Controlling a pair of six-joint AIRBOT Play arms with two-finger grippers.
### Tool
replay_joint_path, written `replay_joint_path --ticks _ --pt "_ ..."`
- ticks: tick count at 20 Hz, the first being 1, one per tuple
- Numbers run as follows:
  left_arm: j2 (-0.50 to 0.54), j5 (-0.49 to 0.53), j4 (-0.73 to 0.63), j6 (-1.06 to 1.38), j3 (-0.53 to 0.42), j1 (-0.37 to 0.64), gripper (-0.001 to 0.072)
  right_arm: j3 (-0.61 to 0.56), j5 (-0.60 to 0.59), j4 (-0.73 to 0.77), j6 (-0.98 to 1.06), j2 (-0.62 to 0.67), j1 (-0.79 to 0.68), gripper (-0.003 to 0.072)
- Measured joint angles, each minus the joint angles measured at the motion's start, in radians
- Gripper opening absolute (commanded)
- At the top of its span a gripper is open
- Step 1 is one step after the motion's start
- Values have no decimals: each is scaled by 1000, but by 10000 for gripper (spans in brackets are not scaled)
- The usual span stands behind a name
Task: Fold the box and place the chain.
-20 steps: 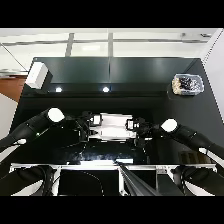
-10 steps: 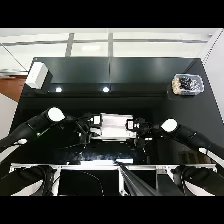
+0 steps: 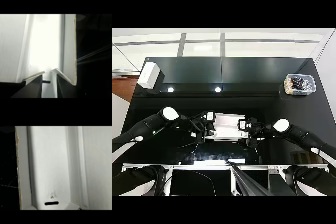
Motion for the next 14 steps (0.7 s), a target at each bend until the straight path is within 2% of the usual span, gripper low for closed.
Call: replay_joint_path --ticks 6,8,11,12,14 --pt "-22 23 -34 5 0 -17 217 0 0 0 0 0 0 411" --pt "-23 28 -36 5 0 -29 150 0 0 0 0 0 0 411" --pt "-25 49 -36 2 0 -38 151 0 0 0 0 0 0 411" --pt "-25 53 -35 2 0 -39 170 0 0 0 0 0 0 411" --pt "-25 56 -35 1 0 -41 301 0 0 0 0 0 0 410"
